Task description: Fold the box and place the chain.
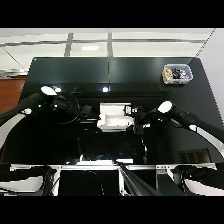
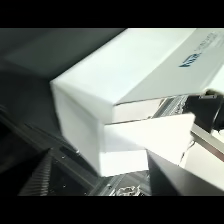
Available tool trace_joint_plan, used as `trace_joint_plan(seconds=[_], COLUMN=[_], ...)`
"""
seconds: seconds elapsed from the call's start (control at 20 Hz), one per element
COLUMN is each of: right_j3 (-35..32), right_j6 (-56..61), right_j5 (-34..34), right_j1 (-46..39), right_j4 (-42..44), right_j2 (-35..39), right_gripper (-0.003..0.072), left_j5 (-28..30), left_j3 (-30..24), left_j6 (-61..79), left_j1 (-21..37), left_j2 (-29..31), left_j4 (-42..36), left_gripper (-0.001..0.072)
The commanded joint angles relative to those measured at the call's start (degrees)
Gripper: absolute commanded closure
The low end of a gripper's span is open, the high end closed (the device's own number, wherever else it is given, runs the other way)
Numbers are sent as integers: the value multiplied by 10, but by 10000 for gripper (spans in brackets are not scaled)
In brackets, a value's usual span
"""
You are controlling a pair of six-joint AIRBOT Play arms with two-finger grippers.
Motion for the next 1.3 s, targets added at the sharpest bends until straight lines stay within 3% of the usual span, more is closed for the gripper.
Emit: trace_joint_plan(seconds=[0.0,0.2,0.3,0.5,1.0,1.25], right_j3=[0,0,0,0,0,0], right_j6=[0,0,0,0,0,0], right_j5=[0,0,0,0,0,0], right_j1=[0,0,0,0,0,0], right_j4=[0,0,0,0,0,0], right_j2=[0,0,0,0,0,0], right_gripper=[529,529,529,529,529,529], left_j5=[24,57,64,88,87,73], left_j3=[24,60,75,95,108,147], left_j6=[-58,-188,-222,-309,-471,-558], left_j1=[-52,-103,-122,-153,-214,-266], left_j2=[0,0,1,1,0,-10], left_j4=[7,129,153,208,382,469], left_gripper=[113,179,218,219,218,219])
